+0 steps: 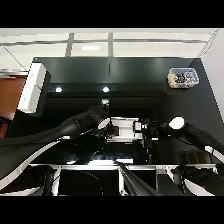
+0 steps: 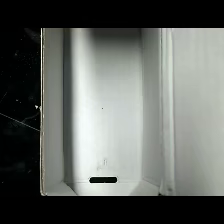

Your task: Fold the box and place the chain.

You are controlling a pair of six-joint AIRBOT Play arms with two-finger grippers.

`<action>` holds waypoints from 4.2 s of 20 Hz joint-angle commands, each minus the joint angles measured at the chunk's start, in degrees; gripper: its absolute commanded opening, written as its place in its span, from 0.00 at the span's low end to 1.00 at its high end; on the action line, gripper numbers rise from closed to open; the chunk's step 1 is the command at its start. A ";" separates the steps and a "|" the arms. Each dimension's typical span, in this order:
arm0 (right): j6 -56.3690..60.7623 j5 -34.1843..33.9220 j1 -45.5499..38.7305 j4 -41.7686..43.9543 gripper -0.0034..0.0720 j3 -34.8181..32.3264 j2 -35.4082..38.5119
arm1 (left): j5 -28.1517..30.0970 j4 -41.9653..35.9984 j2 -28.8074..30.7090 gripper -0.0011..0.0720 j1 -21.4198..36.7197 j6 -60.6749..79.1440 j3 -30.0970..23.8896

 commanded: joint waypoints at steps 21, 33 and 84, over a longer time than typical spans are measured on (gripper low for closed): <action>0.00 0.00 0.04 0.00 0.69 -0.04 -0.02 | 2.71 -0.35 -1.14 0.37 -0.04 -2.97 0.81; 11.78 7.45 -1.51 -7.54 0.88 0.26 5.49 | 0.98 -0.35 -1.05 0.05 0.26 1.66 0.92; 67.95 25.75 -14.91 -19.19 0.07 4.83 16.76 | 2.99 -0.48 -1.07 0.05 0.31 2.71 0.92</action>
